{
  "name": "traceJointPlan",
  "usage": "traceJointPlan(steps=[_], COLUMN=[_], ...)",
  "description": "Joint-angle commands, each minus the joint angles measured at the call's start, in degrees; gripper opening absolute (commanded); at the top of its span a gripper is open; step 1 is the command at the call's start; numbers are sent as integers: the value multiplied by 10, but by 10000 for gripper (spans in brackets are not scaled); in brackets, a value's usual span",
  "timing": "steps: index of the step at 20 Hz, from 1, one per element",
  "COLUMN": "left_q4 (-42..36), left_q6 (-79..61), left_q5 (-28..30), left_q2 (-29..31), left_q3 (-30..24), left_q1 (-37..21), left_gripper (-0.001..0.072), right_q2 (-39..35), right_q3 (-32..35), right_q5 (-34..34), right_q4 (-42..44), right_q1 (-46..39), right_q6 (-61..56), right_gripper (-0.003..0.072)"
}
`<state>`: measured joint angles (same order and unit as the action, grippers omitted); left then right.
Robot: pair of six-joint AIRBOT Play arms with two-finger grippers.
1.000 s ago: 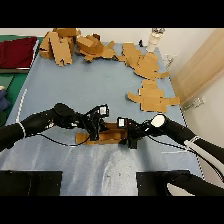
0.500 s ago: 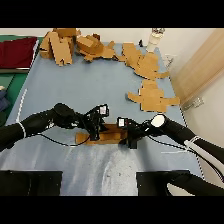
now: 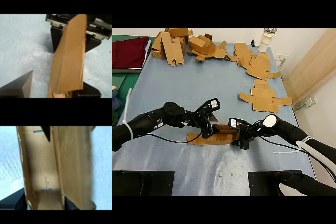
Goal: Fold the box.
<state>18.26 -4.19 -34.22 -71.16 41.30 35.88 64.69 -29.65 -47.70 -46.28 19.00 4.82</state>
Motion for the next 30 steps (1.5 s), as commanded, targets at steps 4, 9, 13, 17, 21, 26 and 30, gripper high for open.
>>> traceJointPlan(steps=[4,9,13,17,21,26,30], left_q4=[323,381,127,21,-47,-7,82], left_q6=[257,651,596,581,582,671,763], left_q5=[-135,-269,-152,-148,-139,-116,-119], left_q2=[110,136,81,-37,-104,-135,-143], left_q3=[1,0,7,69,118,118,118], left_q1=[-8,16,19,-22,-41,-38,-11], left_gripper=[334,11,11,12,12,11,10], right_q2=[0,0,0,0,0,0,0], right_q3=[0,0,0,0,0,0,0], right_q5=[2,2,2,2,2,2,2], right_q4=[0,0,0,0,0,1,2], right_q1=[0,0,0,0,0,0,0], right_q6=[0,0,0,0,0,0,0], right_gripper=[510,510,510,509,509,510,509])
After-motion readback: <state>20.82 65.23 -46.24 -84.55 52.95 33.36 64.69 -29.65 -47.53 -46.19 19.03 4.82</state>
